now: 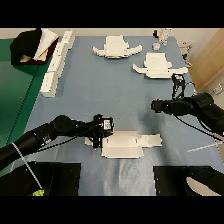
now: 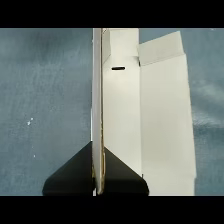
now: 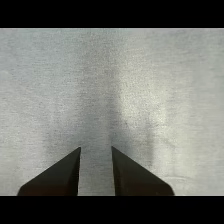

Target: Fold the box.

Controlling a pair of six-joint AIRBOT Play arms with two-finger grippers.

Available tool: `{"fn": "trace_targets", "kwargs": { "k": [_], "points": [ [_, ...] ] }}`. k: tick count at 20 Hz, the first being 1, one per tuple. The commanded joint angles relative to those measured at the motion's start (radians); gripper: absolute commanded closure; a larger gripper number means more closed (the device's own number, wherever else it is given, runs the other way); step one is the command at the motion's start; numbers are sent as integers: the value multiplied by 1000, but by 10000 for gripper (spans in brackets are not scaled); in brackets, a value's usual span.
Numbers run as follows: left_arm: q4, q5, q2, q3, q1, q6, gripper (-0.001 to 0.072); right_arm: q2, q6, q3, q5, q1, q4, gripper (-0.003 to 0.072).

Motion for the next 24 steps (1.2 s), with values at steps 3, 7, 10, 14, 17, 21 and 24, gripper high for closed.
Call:
{"fn": "trace_targets", "kwargs": {
  "k": [3, 7, 10, 14, 17, 21, 24],
  "points": [
    [29, -70, -2, 8, 10, -29, 695, 0, 0, 0, 0, 0, 1, 396],
    [64, -70, -2, 65, 10, -104, 695, 0, 0, 0, 0, 0, 1, 396],
    [112, -68, -3, 87, 10, -150, 695, 0, 0, 0, 0, 0, 1, 396],
    [153, -70, -3, 89, 10, -221, 695, 0, 0, 0, 0, 0, 1, 396],
    [155, -72, -22, 89, 10, -217, 695, 0, 0, 0, 0, 0, 2, 396],
    [151, -80, -55, 89, 9, -206, 695, 0, 0, 0, -1, 0, 19, 396],
    [151, -80, -50, 89, 9, -190, 695, 0, 0, 0, -2, 0, 19, 395]
  ]
}}
